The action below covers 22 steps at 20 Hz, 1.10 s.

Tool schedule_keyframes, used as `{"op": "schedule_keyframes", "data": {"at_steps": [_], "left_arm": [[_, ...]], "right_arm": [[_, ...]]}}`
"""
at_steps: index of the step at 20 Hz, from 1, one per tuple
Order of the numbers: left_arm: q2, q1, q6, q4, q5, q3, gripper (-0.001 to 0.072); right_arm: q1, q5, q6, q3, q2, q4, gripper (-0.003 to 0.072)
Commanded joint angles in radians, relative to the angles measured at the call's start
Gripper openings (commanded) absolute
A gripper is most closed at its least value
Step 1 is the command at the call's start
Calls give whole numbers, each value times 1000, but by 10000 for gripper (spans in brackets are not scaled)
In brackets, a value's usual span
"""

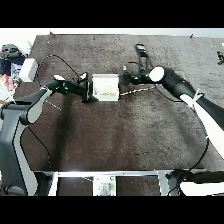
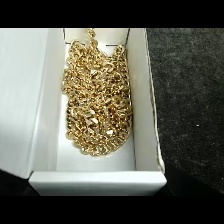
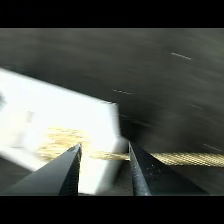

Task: Fold the box and place the chain.

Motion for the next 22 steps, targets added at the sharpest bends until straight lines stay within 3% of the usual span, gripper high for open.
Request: {"op": "schedule_keyframes", "data": {"at_steps": [1, 7, 13, 16, 17, 18, 19, 22], "left_arm": [[0, 0, 0, 0, 0, 1, 404], [0, 0, 0, 0, 0, 0, 404], [0, 0, 0, 0, 0, 0, 404], [0, 0, 0, 0, 0, 0, 404], [0, 0, 0, 0, 0, 0, 404], [0, 0, 0, 0, 0, 0, 404], [0, 0, 0, 0, 0, 1, 404], [0, 0, 0, 0, 0, 1, 404]], "right_arm": [[-193, 35, 46, -66, 0, -13, 334], [-369, -69, 136, -168, -47, -12, 334], [-354, -234, 124, -156, -158, 138, 333], [-305, -247, 89, -98, -206, 153, 331], [-293, -266, 89, -83, -218, 153, 248], [-287, -279, 90, -76, -225, 153, 82], [-287, -282, 95, -76, -229, 153, 36], [-281, -208, 80, -76, -207, 153, 14]]}}
